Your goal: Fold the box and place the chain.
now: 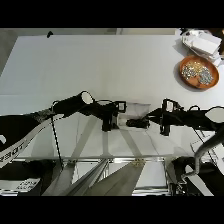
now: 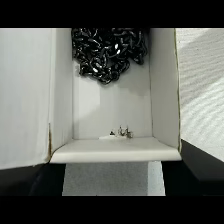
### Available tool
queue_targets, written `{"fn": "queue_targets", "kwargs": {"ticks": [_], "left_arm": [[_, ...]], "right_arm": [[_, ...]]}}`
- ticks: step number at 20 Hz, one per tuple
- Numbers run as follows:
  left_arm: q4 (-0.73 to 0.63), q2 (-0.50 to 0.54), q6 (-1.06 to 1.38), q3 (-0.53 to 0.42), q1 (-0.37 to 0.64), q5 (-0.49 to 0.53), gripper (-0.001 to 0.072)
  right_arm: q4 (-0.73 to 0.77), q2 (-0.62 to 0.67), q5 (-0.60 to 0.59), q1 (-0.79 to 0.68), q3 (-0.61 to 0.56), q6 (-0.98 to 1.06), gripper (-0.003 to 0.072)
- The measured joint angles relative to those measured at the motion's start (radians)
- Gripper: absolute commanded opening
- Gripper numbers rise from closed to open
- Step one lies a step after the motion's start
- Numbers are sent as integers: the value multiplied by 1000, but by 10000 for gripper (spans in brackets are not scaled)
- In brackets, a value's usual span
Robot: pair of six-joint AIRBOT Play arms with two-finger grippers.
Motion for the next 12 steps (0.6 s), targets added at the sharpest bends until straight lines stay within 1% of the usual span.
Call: {"fn": "queue_targets", "kwargs": {"ticks": [6, 9, 12], "left_arm": [[0, 0, 0, 0, 0, 0, 134], [0, 0, 0, 0, 0, 0, 134], [0, 0, 0, 0, 0, 0, 134]], "right_arm": [[210, 11, 69, 0, 0, 12, 11], [256, 11, 75, 14, 0, 37, 12], [248, -8, 29, 58, 0, 83, 13]]}}
